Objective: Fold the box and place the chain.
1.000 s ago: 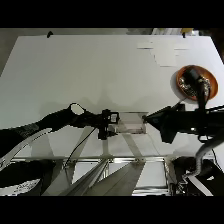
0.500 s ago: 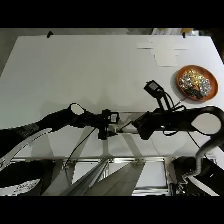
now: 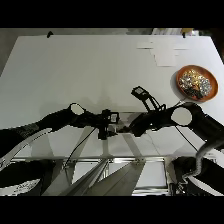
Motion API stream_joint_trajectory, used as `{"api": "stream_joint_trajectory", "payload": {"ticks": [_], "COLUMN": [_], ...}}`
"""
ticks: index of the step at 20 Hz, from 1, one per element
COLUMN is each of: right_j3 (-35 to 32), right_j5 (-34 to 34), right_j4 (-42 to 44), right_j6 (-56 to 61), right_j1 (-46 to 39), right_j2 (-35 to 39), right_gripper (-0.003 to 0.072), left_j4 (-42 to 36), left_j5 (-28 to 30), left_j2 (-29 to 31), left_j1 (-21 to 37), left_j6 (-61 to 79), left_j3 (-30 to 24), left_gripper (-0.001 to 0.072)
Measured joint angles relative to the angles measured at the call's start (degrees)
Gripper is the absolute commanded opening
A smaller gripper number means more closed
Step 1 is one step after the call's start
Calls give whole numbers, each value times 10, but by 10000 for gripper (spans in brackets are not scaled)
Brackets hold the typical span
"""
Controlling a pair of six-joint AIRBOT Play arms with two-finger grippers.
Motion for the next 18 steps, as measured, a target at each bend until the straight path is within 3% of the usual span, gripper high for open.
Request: {"api": "stream_joint_trajectory", "payload": {"ticks": [5,9,16,18], "right_j3": [94,170,183,162], "right_j5": [69,130,181,176], "right_j4": [-58,-130,-242,-254], "right_j6": [6,46,128,136], "right_j1": [-23,-101,-261,-285], "right_j2": [6,12,-28,-45], "right_gripper": [159,159,162,218], "left_j4": [0,0,0,0], "left_j5": [0,0,0,0], "left_j2": [0,0,0,0], "left_j1": [0,0,0,0], "left_j6": [0,0,0,0], "left_j3": [0,0,0,0], "left_gripper": [207,207,207,207]}}
